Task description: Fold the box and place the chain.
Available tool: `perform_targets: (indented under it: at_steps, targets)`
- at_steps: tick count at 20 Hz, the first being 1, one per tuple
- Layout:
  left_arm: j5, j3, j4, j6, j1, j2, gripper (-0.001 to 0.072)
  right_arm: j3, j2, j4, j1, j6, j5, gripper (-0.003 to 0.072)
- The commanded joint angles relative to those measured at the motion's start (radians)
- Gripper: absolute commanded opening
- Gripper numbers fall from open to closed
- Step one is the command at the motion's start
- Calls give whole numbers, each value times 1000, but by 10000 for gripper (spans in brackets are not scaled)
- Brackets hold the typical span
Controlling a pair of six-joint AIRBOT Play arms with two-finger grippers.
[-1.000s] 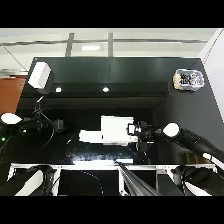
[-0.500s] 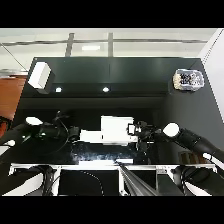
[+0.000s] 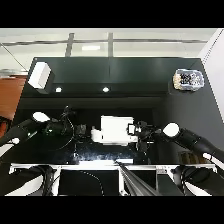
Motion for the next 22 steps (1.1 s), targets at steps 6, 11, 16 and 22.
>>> perform_targets:
  at_steps: [6,11,16,22]
  targets:
    - [-87,97,12,-33,-65,14,706,0,-1,0,0,0,0,414]
    - [-14,159,60,-176,-197,14,706,0,-1,0,0,0,-1,415]
    - [4,177,150,-273,-269,14,706,0,-1,0,0,0,-1,415]
    - [117,220,313,-511,-402,14,703,0,-1,0,0,0,-3,414]
